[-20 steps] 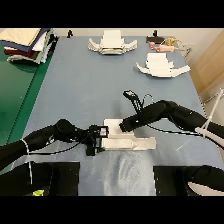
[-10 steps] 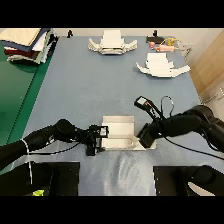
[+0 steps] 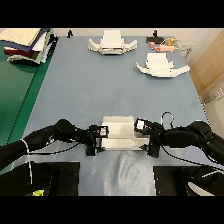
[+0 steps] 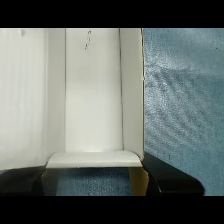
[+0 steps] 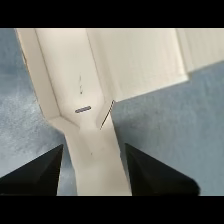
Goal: Fold the box.
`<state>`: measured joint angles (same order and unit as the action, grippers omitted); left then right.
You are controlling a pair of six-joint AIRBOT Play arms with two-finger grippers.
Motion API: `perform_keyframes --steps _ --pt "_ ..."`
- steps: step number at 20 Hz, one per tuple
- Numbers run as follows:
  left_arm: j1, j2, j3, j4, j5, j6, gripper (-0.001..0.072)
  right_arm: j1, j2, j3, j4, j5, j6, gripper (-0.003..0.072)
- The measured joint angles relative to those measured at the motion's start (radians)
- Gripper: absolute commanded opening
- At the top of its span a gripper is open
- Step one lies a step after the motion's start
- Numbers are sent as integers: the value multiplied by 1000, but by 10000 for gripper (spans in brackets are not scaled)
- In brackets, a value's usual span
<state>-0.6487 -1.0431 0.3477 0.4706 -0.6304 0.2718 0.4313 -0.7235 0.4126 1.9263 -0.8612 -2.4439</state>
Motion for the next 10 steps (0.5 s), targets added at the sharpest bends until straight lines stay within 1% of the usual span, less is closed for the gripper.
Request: perform_keyframes --steps 2,4,5,6,7,8,9,10 --pt "0 0 0 0 0 0 195 3 -43 -6 34 44 -54 603" --pt "0 0 0 0 0 0 195 23 -76 -10 58 69 -99 567" --pt "0 0 0 0 0 0 196 37 -87 -10 66 78 -119 424" --pt "0 0 0 0 0 0 195 53 -98 -10 72 89 -137 324" --pt "0 0 0 0 0 -1 195 67 -105 -11 74 98 -152 245" --pt "0 0 0 0 0 0 195 79 -111 -11 77 111 -165 177" --pt "0 0 0 0 0 0 195 88 -116 -11 80 126 -174 153" --pt "0 0 0 0 0 0 195 95 -120 -11 82 136 -181 153"
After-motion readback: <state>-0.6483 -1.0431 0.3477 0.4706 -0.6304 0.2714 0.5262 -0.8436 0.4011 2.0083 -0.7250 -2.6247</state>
